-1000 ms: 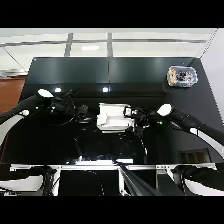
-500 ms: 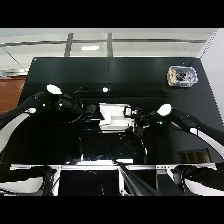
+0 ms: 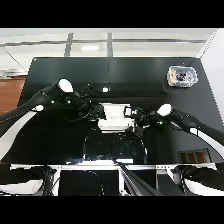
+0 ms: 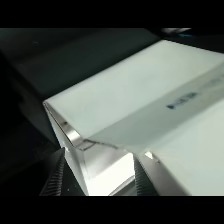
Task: Fold the box and place the chain.
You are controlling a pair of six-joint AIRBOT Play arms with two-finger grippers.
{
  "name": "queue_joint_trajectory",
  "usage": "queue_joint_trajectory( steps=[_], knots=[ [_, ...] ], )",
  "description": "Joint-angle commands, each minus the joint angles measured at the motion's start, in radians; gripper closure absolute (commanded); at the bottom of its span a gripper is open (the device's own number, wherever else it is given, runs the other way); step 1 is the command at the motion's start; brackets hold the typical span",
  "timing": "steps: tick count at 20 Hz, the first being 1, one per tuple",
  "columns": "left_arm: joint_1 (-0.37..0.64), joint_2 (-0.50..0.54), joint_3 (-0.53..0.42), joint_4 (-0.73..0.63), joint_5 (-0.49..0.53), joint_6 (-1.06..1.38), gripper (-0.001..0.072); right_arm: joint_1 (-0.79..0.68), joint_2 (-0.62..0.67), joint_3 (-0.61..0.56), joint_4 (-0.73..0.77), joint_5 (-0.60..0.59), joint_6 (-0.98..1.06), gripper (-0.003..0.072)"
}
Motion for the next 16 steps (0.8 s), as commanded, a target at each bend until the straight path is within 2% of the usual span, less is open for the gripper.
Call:
queue_joint_trajectory(
  steps=[1, 5, 6, 7, 10, 16],
  knots=[
    [-0.029, -0.001, 0.012, 0.055, 0.026, -0.080, 0.0225, 0.000, 0.000, 0.000, 0.000, 0.000, 0.000, 0.0505],
    [-0.044, 0.000, 0.012, 0.054, 0.046, -0.096, 0.0245, 0.000, 0.000, 0.000, 0.000, 0.000, 0.000, 0.0505],
    [-0.048, 0.000, 0.012, 0.055, 0.050, -0.103, 0.0336, 0.000, 0.000, 0.000, 0.000, 0.000, 0.000, 0.0505],
    [-0.052, 0.000, 0.012, 0.055, 0.054, -0.103, 0.0360, 0.000, 0.000, 0.000, 0.000, 0.000, 0.000, 0.0506],
    [-0.070, 0.000, 0.012, 0.080, 0.070, -0.138, 0.0361, 0.000, 0.000, 0.000, 0.000, 0.000, 0.000, 0.0505],
    [-0.129, 0.000, 0.013, 0.285, 0.079, -0.292, 0.0361, 0.000, 0.000, 0.000, 0.000, 0.000, 0.000, 0.0506]
  ],
)
